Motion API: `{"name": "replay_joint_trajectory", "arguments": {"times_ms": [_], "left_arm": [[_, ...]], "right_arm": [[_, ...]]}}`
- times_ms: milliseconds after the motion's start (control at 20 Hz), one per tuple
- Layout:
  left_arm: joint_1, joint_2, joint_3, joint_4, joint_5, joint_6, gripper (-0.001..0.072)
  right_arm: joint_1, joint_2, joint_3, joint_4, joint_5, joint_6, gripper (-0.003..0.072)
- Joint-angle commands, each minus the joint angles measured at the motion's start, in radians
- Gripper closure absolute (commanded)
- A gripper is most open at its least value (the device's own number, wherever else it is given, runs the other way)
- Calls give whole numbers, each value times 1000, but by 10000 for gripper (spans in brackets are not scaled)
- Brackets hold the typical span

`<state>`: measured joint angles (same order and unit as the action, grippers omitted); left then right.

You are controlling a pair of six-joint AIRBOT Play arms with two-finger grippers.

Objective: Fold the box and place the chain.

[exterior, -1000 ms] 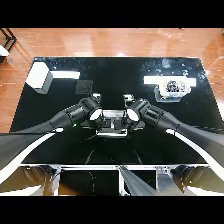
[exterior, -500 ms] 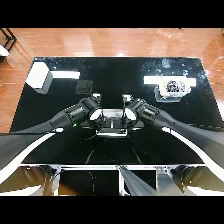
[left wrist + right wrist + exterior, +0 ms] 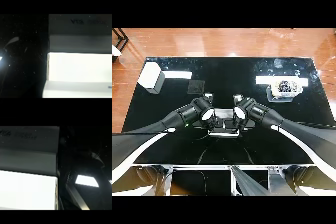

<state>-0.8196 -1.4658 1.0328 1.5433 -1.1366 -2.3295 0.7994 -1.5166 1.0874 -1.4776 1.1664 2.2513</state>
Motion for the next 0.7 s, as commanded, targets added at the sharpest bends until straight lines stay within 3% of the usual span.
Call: {"name": "replay_joint_trajectory", "arguments": {"times_ms": [0, 250, 300, 400, 650], "left_arm": [[0, 0, 0, 0, -1, 0, 693], [0, 0, 0, 0, -1, 0, 693], [0, 0, 0, 0, 0, 0, 693], [0, 0, 0, 0, -1, 0, 693], [0, 0, 0, 0, 0, 0, 693]], "right_arm": [[0, -3, 2, -1, -1, 0, 472], [0, -10, 2, -1, -16, 0, 479], [0, -10, 2, -1, -18, -8, 606], [0, -10, 2, 0, -19, -11, 666], [0, -10, 2, 2, -19, -11, 666]]}}
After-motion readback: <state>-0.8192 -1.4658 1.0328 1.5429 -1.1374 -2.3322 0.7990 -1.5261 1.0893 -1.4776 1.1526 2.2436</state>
